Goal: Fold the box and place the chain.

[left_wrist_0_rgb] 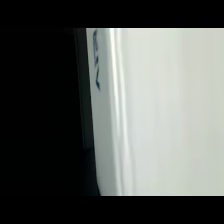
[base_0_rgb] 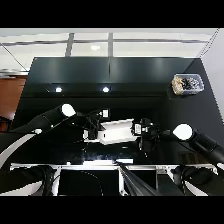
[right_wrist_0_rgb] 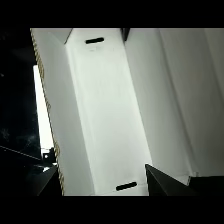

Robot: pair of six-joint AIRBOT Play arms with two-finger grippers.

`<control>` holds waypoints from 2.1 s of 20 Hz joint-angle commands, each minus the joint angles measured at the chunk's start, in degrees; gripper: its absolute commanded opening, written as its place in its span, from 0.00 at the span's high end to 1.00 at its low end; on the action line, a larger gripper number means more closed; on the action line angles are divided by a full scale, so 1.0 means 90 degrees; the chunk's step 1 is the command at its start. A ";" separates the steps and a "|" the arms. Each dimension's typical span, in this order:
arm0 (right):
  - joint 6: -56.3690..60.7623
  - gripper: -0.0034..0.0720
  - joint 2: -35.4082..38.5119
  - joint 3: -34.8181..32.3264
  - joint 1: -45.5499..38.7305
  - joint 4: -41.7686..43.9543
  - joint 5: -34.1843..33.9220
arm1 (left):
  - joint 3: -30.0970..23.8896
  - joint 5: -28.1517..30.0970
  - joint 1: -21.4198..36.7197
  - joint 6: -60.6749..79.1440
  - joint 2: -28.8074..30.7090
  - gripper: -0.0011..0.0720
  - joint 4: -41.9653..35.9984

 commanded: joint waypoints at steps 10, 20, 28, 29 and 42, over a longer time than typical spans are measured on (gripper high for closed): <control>-0.0430 0.13 -0.0508 0.0537 -0.0678 0.0301 0.0393 | 0.0017 -0.0005 0.0000 0.0022 0.0192 0.95 0.0522; 0.0653 0.13 -0.0556 0.0447 -0.1035 -0.1957 0.1532 | 0.0024 -0.0010 0.0000 0.0019 0.0192 0.95 0.0520; 0.0614 0.13 -0.0556 0.0056 0.0104 0.0000 0.0342 | 0.0024 -0.0015 0.0000 0.0019 0.0192 0.95 0.0520; 0.0478 0.13 -0.0556 0.0058 0.0216 0.0136 -0.0015 | 0.0024 -0.0015 0.0000 0.0019 0.0192 0.95 0.0520; -0.0311 0.13 -0.0554 0.0600 -0.0189 -0.0148 -0.0075 | 0.0024 -0.0022 0.0000 0.0019 0.0192 0.95 0.0520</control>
